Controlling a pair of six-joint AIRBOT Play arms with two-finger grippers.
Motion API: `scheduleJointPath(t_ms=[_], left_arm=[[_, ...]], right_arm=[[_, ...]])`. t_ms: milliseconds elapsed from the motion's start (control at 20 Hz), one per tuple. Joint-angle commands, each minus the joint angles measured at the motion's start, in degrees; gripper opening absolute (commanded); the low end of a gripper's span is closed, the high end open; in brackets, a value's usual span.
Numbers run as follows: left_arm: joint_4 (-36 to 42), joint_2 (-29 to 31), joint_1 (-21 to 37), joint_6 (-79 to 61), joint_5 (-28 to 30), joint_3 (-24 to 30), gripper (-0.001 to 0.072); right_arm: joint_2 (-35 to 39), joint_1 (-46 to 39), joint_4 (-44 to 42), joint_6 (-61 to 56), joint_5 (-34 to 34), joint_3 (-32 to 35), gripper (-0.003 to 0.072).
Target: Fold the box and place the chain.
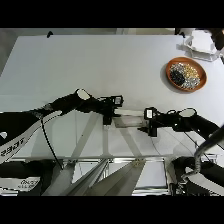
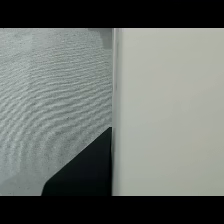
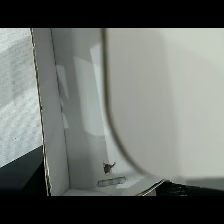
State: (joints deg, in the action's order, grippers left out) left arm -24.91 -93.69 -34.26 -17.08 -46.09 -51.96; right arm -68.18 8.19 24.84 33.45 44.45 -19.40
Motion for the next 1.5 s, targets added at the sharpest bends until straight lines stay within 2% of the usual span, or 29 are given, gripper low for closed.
scheduleJointPath(t_ms=[0, 1450], left_arm=[[-0.02, -0.04, -0.04, 0.00, 0.00, 0.00, 0.0012], [0.00, -0.04, -0.07, 0.76, -1.49, 0.00, 0.0013]], right_arm=[[0.04, -0.04, 0.17, 0.02, -0.11, 0.00, 0.0321], [0.04, -0.04, 0.24, 0.00, 1.01, 0.00, 0.0320]])
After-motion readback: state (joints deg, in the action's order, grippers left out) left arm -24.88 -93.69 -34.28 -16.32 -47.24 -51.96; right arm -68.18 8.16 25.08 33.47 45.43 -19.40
